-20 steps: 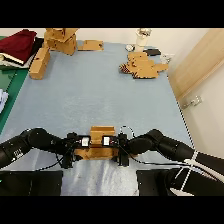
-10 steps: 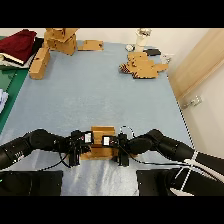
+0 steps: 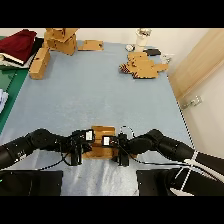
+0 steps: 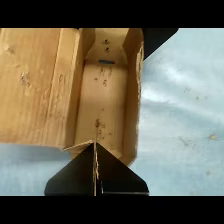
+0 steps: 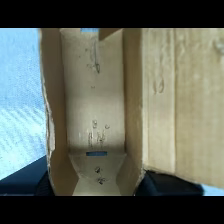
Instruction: Fold the box.
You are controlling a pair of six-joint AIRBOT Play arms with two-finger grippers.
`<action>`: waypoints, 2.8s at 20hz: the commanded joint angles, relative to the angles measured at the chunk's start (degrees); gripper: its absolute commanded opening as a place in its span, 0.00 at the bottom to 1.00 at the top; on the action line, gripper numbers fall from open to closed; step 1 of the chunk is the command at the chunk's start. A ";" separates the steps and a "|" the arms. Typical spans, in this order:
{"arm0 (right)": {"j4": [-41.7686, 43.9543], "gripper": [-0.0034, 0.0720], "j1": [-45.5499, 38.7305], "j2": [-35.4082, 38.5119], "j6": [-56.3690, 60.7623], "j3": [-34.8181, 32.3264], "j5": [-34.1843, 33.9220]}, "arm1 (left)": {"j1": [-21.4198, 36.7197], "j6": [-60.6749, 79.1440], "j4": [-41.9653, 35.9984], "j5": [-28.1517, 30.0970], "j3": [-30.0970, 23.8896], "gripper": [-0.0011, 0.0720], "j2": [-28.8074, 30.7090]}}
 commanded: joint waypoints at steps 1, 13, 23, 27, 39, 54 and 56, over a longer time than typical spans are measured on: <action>0.00 0.84 0.02 0.07 0.00 -0.02 0.00 | 1.20 -0.11 7.58 3.72 0.02 0.15 -0.04; 0.00 0.84 0.02 0.07 0.00 -0.02 0.00 | 2.69 0.11 10.47 -8.20 0.02 0.59 0.52; 0.02 0.84 0.02 0.07 0.00 -0.02 0.00 | 0.61 1.66 2.71 -3.37 0.00 0.59 0.13; 0.00 0.84 0.02 0.07 0.00 -0.02 0.00 | -0.31 3.32 0.59 -3.32 0.00 0.33 -0.85; 0.02 0.84 0.02 0.07 0.00 -0.02 0.00 | -0.31 4.63 -6.69 -1.40 0.00 0.33 -3.41; 0.00 0.84 0.02 0.07 0.00 -0.02 0.00 | -0.28 4.61 -7.19 -1.44 0.02 0.97 -5.07; 0.00 0.84 0.02 0.07 0.00 -0.02 0.00 | -0.17 3.67 -6.23 -1.44 0.02 0.17 -4.90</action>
